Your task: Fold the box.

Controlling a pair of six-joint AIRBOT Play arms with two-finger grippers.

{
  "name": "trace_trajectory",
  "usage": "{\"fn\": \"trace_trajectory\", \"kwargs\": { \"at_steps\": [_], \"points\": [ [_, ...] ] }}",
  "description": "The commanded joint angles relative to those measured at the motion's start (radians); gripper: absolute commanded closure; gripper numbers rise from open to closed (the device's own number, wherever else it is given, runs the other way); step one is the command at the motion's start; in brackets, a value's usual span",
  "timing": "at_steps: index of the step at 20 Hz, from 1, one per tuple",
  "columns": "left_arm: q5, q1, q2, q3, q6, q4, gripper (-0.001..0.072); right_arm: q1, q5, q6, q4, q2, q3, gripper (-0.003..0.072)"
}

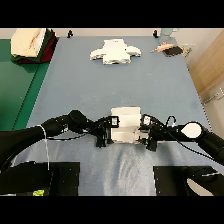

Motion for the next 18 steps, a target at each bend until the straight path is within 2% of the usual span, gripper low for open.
{"fn": "trace_trajectory", "kwargs": {
  "at_steps": [1, 2, 6, 8, 9, 10, 11, 12, 15, 17, 18],
  "points": [
    [-0.001, 0.000, 0.000, 0.001, -0.002, 0.000, 0.0174, 0.002, -0.025, -0.033, 0.035, -0.019, 0.000, 0.0086],
    [-0.001, 0.000, 0.000, 0.001, -0.002, 0.000, 0.0174, 0.002, -0.030, -0.033, 0.036, -0.029, 0.000, 0.0048],
    [0.000, 0.000, 0.000, 0.001, -0.003, 0.000, 0.0174, 0.002, -0.032, -0.023, 0.018, -0.038, 0.000, 0.0047],
    [-0.001, 0.000, 0.000, 0.001, -0.002, 0.000, 0.0174, 0.002, -0.031, 0.083, -0.026, -0.027, 0.001, 0.0048],
    [0.000, 0.000, 0.000, 0.001, -0.002, 0.000, 0.0174, 0.002, -0.010, 0.182, -0.086, -0.012, 0.009, 0.0131],
    [0.000, 0.000, 0.000, 0.001, -0.003, 0.000, 0.0174, 0.002, 0.036, 0.298, -0.176, 0.008, 0.027, 0.0375],
    [-0.001, 0.000, 0.000, 0.001, -0.003, 0.000, 0.0174, 0.002, 0.084, 0.463, -0.295, 0.035, 0.050, 0.0542],
    [0.000, 0.000, 0.000, 0.001, -0.002, 0.000, 0.0174, 0.002, 0.130, 0.653, -0.412, 0.059, 0.074, 0.0668],
    [0.000, 0.000, 0.000, 0.001, -0.003, 0.000, 0.0174, -0.003, 0.288, 1.152, -0.761, 0.137, 0.148, 0.0681],
    [0.000, 0.000, 0.000, 0.001, -0.003, 0.000, 0.0174, -0.042, 0.396, 1.519, -1.060, 0.183, 0.180, 0.0681],
    [-0.001, 0.000, 0.000, 0.001, -0.002, 0.000, 0.0174, -0.083, 0.448, 1.672, -1.161, 0.193, 0.182, 0.0681]
  ]
}}
